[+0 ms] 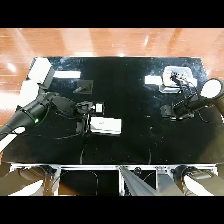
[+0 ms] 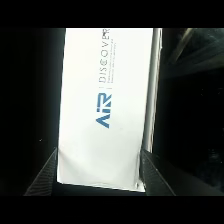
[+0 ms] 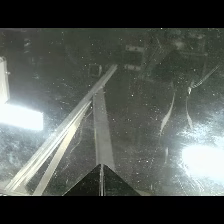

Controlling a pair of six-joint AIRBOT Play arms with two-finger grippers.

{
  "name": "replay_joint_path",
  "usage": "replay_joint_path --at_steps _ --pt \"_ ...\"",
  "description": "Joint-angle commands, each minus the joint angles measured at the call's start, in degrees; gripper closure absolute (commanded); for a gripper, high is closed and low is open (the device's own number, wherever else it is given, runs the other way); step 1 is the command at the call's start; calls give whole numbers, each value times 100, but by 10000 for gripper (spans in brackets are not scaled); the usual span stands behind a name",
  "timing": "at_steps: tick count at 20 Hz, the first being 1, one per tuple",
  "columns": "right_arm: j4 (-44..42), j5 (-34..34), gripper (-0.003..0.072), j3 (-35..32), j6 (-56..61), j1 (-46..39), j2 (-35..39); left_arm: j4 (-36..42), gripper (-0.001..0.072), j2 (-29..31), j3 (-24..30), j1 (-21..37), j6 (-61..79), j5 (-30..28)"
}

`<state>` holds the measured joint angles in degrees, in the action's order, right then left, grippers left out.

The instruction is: Fold the box and place the chain.

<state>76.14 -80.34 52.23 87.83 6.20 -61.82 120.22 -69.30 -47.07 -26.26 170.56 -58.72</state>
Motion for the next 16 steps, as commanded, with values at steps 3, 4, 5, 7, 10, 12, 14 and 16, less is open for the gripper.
replay_joint_path --at_steps 3,4,5,7,10,12,14,16 --pt "-2 0 656 0 0 -2 0 2 96 11 0 17 -2 4" --pt "-2 0 656 0 0 -2 0 2 96 11 0 17 -2 4" --pt "-2 0 656 -2 0 -2 0 4 96 4 0 17 -2 7" --pt "-2 2 656 0 0 -2 0 4 96 -46 0 17 -2 44" --pt "-2 2 656 0 0 -2 0 4 96 -74 2 17 -2 59" --pt "-2 2 656 0 0 -2 0 9 97 -85 4 17 -2 57" --pt "-2 2 656 0 0 -2 0 42 96 -107 7 15 -2 44" --pt "0 2 656 0 0 -2 0 44 97 -129 7 2 -2 33"
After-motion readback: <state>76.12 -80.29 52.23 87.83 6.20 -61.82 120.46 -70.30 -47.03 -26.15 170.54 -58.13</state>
